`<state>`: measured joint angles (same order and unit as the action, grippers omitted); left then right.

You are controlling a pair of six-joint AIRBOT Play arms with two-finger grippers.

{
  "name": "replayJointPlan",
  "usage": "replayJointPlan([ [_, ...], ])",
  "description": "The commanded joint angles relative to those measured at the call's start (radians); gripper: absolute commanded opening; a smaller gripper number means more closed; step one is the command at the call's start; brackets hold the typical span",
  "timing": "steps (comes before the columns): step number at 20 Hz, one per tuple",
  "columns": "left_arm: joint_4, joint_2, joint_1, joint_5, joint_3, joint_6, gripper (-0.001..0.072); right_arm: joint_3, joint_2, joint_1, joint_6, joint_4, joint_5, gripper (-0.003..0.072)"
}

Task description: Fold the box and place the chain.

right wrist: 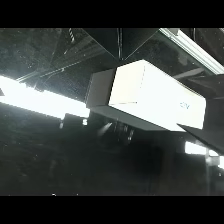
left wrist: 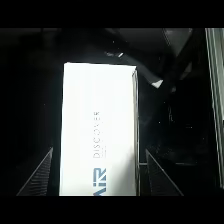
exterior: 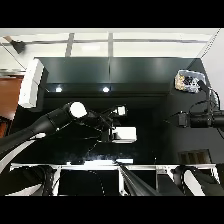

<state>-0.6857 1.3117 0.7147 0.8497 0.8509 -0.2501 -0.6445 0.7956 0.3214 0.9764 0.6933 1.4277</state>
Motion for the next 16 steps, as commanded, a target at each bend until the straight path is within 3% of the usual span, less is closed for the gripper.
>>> replayJointPlan([
  [1,-0.051,0.008,0.001,-0.003,0.002,-0.083,0.071,0.0,-0.001,0.0,0.0,0.0,0.0,0.001],
  [16,-0.097,0.015,0.029,0.015,0.002,-0.101,0.0712,0.0,-0.001,0.0,0.0,0.0,0.0,0.001],
])
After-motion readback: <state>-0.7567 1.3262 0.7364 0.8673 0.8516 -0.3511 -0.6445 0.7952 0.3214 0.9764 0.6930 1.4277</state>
